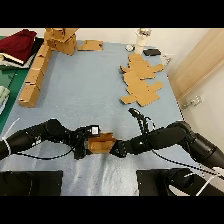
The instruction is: Fold the box.
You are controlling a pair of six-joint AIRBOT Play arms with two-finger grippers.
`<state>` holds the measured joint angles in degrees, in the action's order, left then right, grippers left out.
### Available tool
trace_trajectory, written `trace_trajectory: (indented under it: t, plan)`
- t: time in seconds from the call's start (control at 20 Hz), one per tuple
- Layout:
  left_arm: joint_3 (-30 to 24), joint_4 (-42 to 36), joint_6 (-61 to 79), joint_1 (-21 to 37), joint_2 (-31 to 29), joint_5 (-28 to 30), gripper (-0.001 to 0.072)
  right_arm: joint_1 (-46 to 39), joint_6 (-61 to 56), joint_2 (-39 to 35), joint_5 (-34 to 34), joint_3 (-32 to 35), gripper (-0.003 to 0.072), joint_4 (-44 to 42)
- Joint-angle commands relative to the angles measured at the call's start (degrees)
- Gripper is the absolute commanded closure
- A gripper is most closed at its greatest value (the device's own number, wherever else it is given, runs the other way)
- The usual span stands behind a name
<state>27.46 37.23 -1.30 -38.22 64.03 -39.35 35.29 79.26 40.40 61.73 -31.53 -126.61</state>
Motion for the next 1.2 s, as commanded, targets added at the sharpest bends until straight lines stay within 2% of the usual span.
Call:
trace_trajectory:
  t: [0.0,0.35,1.0,1.05,1.15]
  plan:
    - [-0.07,-2.25,2.34,-0.02,0.02,-0.02,0.0189,0.57,-0.20,0.02,-0.57,-0.04,-0.0010,-0.09]
    - [-1.95,-4.76,5.20,-0.02,0.04,0.39,0.0190,0.57,-0.17,0.00,-1.81,-0.04,-0.0010,-0.11]
    - [-2.29,-6.97,5.35,-0.02,1.31,0.42,0.0189,0.90,-0.17,1.81,-5.05,-0.04,-0.0008,-0.74]
    - [-2.29,-7.50,6.10,-0.02,1.36,0.39,0.0189,0.90,-0.15,2.03,-5.77,-0.04,0.0014,-0.74]
    - [-2.27,-7.74,6.47,-0.02,1.33,0.39,0.0189,0.90,-0.13,2.14,-7.32,-0.04,0.0315,-0.72]
